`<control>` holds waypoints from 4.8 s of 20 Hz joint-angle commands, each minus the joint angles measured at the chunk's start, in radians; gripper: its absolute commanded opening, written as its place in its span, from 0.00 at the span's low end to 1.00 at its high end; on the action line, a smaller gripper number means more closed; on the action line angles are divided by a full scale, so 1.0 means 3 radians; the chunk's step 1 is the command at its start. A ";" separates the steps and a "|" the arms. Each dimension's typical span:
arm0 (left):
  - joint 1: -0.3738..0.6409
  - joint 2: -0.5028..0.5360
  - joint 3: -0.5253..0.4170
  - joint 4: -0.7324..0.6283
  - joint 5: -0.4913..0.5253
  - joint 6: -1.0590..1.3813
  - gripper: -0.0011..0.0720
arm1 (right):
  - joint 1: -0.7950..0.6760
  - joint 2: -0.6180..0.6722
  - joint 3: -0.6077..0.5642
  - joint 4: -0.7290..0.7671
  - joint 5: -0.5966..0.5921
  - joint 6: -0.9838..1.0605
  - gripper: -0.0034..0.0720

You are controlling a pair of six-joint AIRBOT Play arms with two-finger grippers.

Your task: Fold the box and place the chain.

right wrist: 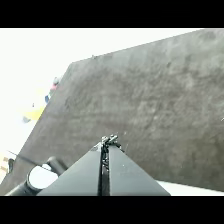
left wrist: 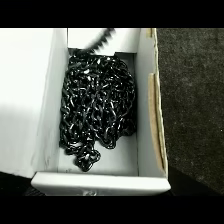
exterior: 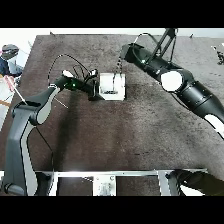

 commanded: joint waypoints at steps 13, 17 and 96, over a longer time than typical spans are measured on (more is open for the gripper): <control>0.0003 0.0003 0.0001 0.0001 0.0000 0.0000 0.75 | -0.0331 -0.0613 0.0025 -0.0441 0.0593 -0.0306 0.47; 0.0003 0.0003 0.0001 0.0000 0.0001 0.0000 0.75 | -0.0846 -0.0748 0.0189 -0.0006 0.0846 -0.1364 0.18; 0.0003 0.0003 0.0001 0.0000 0.0003 0.0000 0.75 | -0.0908 -0.2223 0.1878 0.1712 0.3672 -0.5266 0.06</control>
